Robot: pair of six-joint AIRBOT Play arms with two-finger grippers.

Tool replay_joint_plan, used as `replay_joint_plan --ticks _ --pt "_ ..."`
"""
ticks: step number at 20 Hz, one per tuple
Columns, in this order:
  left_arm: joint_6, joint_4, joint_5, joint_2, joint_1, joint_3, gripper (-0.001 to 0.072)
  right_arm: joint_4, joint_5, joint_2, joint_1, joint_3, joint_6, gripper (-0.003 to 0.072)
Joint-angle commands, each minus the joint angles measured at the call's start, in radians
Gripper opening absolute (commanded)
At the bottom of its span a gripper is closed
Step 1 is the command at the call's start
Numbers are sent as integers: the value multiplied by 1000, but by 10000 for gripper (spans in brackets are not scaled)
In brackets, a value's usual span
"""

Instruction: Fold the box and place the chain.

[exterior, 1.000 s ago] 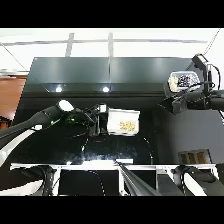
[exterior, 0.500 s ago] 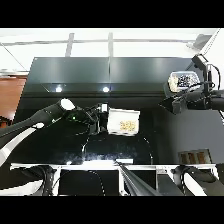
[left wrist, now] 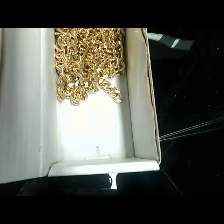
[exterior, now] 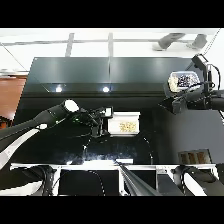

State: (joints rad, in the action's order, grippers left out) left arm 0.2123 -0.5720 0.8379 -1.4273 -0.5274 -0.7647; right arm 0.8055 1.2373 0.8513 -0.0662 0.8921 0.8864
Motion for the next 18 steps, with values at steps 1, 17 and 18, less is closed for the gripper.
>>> replay_joint_plan --ticks 1,17,18 --pt "-3 0 -1 0 -5 -1 655 -7 2 0 4 -11 1 496" --pt "-6 0 0 0 -6 -1 557 -36 -239 203 442 -157 -376 720" --pt "-6 0 0 0 -6 -1 557 -19 -196 201 441 -156 -418 720"
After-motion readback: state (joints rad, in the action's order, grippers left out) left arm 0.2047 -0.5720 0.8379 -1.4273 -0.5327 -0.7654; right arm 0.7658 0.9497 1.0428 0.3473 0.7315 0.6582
